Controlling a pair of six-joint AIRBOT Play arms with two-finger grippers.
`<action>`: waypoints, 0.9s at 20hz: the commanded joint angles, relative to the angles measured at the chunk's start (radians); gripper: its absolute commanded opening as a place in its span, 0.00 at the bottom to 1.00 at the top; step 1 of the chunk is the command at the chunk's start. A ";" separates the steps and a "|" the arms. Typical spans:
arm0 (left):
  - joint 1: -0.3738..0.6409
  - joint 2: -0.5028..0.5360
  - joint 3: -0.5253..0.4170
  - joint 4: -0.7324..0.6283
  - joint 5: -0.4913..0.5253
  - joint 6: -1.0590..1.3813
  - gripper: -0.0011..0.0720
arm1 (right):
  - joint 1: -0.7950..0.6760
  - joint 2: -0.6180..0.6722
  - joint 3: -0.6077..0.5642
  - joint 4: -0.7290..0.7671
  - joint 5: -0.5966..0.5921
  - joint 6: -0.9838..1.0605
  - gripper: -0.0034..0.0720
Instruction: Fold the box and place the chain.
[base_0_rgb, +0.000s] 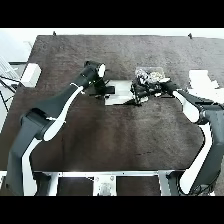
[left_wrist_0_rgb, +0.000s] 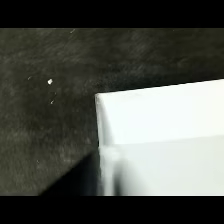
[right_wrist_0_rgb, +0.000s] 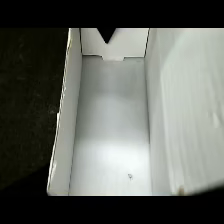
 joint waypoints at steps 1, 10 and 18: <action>-0.004 -0.016 0.019 0.017 -0.012 0.008 0.15 | -0.001 -0.001 0.000 -0.008 -0.002 -0.001 0.82; -0.012 -0.027 0.027 0.023 -0.029 0.022 0.82 | -0.001 -0.001 0.000 -0.008 -0.002 -0.001 0.82; 0.020 0.037 0.034 -0.042 -0.126 0.183 0.83 | -0.001 -0.001 0.000 -0.008 -0.003 -0.002 0.82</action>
